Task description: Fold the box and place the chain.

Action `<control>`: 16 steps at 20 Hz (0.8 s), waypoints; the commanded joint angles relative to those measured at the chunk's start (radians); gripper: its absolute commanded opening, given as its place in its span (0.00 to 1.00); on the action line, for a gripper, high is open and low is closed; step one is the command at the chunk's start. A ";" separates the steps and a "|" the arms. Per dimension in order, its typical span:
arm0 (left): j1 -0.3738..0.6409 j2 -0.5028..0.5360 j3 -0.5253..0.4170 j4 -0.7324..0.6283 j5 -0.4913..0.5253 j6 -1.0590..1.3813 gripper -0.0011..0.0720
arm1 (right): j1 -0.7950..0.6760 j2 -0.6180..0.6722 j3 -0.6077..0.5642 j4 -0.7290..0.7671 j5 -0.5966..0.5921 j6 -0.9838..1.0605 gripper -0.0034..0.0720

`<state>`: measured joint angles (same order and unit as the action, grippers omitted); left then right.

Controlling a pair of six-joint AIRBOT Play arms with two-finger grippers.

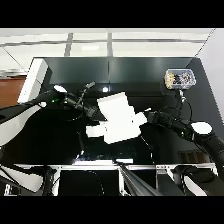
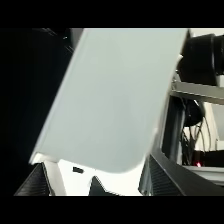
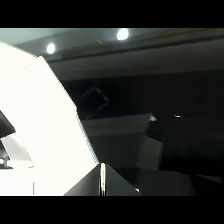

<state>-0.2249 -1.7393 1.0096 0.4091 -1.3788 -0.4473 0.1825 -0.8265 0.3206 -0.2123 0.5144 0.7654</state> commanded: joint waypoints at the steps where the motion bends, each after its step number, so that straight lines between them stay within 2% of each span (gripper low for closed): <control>1: -0.002 -0.056 0.041 -0.003 -0.089 0.029 0.89 | 0.002 0.001 0.000 -0.008 0.009 0.001 0.06; 2: -0.002 -0.068 0.062 0.011 -0.098 0.015 0.83 | 0.002 0.001 0.000 -0.008 0.017 0.001 0.06; 8: -0.014 -0.097 0.133 0.051 -0.116 -0.013 0.83 | 0.002 0.001 0.000 -0.011 0.043 0.000 0.06; 9: -0.017 -0.101 0.138 0.052 -0.125 -0.014 0.77 | 0.002 0.001 0.000 -0.019 0.047 0.000 0.06; 10: -0.020 -0.102 0.139 0.055 -0.124 -0.014 0.61 | 0.002 0.001 0.000 -0.032 0.049 0.001 0.06; 11: -0.022 -0.102 0.142 0.063 -0.126 -0.014 0.57 | 0.002 0.001 0.000 -0.035 0.052 0.001 0.06; 16: -0.029 -0.102 0.144 0.089 -0.112 -0.099 0.57 | 0.002 0.001 0.000 -0.032 0.054 0.001 0.06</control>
<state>-0.2501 -1.8400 1.1500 0.4839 -1.5009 -0.4976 0.1837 -0.8268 0.3206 -0.2413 0.5636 0.7658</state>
